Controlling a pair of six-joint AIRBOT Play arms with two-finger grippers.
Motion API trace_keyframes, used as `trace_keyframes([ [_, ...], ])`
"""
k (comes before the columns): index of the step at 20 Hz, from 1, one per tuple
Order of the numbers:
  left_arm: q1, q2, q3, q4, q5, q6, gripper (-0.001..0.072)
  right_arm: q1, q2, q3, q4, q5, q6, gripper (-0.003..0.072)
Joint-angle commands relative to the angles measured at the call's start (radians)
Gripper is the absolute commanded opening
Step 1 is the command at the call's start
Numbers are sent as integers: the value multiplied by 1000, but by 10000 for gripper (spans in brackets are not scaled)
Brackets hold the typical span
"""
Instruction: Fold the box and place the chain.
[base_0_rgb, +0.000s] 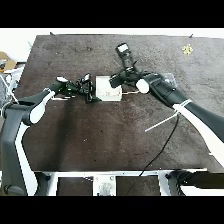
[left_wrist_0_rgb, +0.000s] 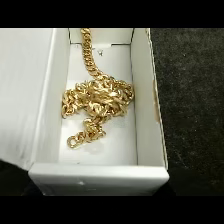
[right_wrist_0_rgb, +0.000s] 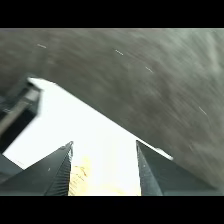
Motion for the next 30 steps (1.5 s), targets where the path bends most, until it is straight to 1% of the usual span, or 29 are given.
trace_keyframes([
  [1, 0, 0, 0, 0, 0, 0, 224, -126, 63, -43, 1, 222, 135, 436],
  [3, 0, 0, 0, 0, 0, 0, 224, -233, 83, -129, 1, 240, 227, 436],
  [4, 0, 0, 0, 0, 0, 0, 224, -285, 82, -180, 6, 209, 256, 436],
  [5, 0, 0, 0, 0, 0, 0, 224, -331, 81, -235, 39, 145, 270, 435],
  [6, 0, 0, 0, -1, 0, 0, 224, -375, 73, -280, 104, 77, 269, 434],
  [7, 0, 0, 0, -1, 0, 0, 224, -404, 60, -307, 153, 24, 267, 327],
  [8, 0, 0, 0, -1, 0, 0, 224, -422, 41, -321, 187, -22, 265, 257],
  [9, 0, 0, 0, -1, 0, 0, 224, -427, 16, -321, 222, -58, 264, 259],
  [11, 0, 0, 0, -1, 0, 0, 224, -421, -27, -319, 298, -124, 250, 403],
  [12, 0, 0, 0, -1, 1, 0, 224, -409, -53, -314, 316, -158, 250, 375],
  [15, 0, 0, 0, -1, 0, 0, 224, -374, -117, -282, 372, -215, 251, 375],
  [17, 0, 0, 0, -1, 0, 0, 224, -351, -148, -257, 391, -245, 251, 277],
  [20, 0, 0, 0, -1, 0, 0, 224, -330, -180, -244, 426, -316, 256, 272],
  [21, 0, 0, 0, -1, 0, 0, 224, -332, -186, -244, 438, -317, 256, 119],
  [22, 0, 0, 0, -1, 0, 0, 224, -331, -185, -245, 439, -315, 258, 52],
  [24, 0, 0, 0, -1, 0, 0, 224, -329, -157, -245, 438, -289, 256, 5],
  [27, 0, 0, 0, -1, 0, 0, 224, -296, -58, -245, 418, -269, 224, 5],
  [29, 0, 0, 0, -1, 0, 0, 224, -270, 13, -245, 364, -234, 224, 9],
  [30, 0, 0, 0, -1, 0, 0, 223, -266, 37, -245, 327, -189, 225, 180],
])
